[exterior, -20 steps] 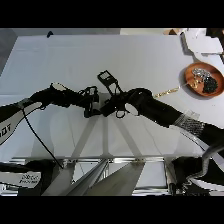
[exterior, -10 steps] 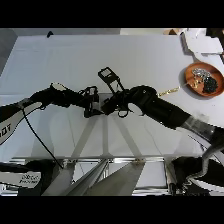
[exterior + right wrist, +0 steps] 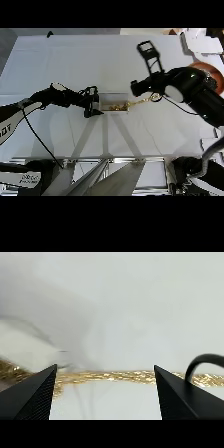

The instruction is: Fold the box and place the chain.

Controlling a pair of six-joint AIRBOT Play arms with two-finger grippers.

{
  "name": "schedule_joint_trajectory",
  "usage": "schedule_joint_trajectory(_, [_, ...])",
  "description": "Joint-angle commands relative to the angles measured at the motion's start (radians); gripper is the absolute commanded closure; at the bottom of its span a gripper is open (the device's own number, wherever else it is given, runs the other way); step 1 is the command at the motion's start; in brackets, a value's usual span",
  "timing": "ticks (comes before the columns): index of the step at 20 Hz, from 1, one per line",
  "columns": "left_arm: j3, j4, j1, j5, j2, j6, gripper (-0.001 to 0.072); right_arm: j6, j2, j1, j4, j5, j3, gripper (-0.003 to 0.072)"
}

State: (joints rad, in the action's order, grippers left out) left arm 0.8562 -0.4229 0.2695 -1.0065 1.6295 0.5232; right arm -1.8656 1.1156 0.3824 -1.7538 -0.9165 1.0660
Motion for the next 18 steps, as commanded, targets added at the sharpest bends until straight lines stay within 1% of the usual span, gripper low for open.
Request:
schedule_joint_trajectory(1, [0.0,0.0,0.0,0.0,0.0,0.0,0.0434,-0.104,-0.014,-0.182,0.008,-0.043,-0.001,0.0022])
schedule_joint_trajectory(4, [0.0,0.0,0.0,0.0,0.0,0.0,0.0434,-0.203,-0.005,-0.288,0.007,-0.043,-0.001,-0.0005])
schedule_joint_trajectory(6, [0.0,0.0,0.0,0.0,0.0,0.0,0.0434,-0.211,0.025,-0.313,0.006,-0.047,-0.002,-0.0007])
schedule_joint_trajectory(7, [0.0,0.0,0.0,0.0,0.0,0.0,0.0434,-0.245,0.049,-0.313,0.004,-0.054,-0.002,-0.0007])
schedule_joint_trajectory(11, [0.0,0.0,0.0,0.0,0.0,0.0,0.0434,-0.489,0.196,-0.313,0.006,-0.082,-0.001,-0.0005])
schedule_joint_trajectory(14, [0.0,0.0,0.0,0.0,0.0,0.0,0.0434,-0.546,0.303,-0.313,0.008,-0.09,-0.001,-0.0005])
schedule_joint_trajectory(18, [0.0,0.0,0.0,0.0,0.0,0.0,0.0434,-0.619,0.393,-0.313,0.004,-0.055,-0.001,0.0005])
